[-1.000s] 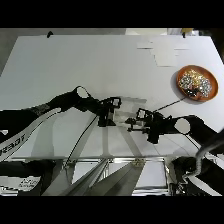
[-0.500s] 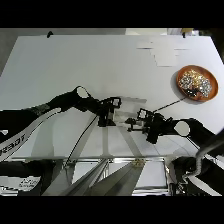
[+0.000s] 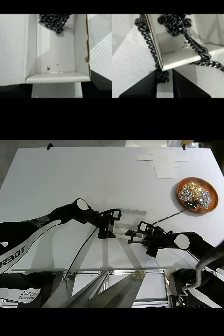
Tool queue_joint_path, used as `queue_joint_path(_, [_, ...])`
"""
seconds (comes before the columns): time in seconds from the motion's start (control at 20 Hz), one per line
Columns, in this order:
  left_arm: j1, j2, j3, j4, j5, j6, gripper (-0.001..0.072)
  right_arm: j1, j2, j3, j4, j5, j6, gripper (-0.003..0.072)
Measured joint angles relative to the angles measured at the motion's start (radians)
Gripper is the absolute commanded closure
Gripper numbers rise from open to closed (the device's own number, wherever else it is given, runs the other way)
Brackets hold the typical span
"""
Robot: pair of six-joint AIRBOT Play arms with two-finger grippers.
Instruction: Fold the box and place the chain.
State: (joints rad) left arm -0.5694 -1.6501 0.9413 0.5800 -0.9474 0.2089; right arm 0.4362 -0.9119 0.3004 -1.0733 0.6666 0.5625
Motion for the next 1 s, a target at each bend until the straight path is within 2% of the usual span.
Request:
queue_joint_path(0.05, [0.0, 0.0, 0.0, 0.0, 0.0, 0.0, 0.0575, 0.0, 0.0, 0.0, 0.0, 0.0, 0.011, 0.0521])
queue_joint_path(0.2, [0.0, 0.0, 0.0, 0.0, 0.0, 0.0, 0.0575, 0.0, 0.0, -0.002, 0.001, 0.016, 0.026, 0.0644])
queue_joint_path(0.35, [0.0, 0.0, 0.0, 0.0, 0.0, 0.0, 0.0575, 0.0, 0.0, -0.002, 0.0, 0.042, 0.036, 0.0672])
queue_joint_path(0.7, [0.0, 0.0, 0.0, 0.0, 0.0, 0.0, 0.0575, 0.0, 0.03, 0.071, -0.05, 0.161, 0.094, 0.0672])
queue_joint_path(1.0, [0.0, 0.0, 0.0, 0.0, 0.0, 0.0, 0.0575, 0.0, 0.07, 0.284, -0.101, 0.393, 0.13, 0.0672])
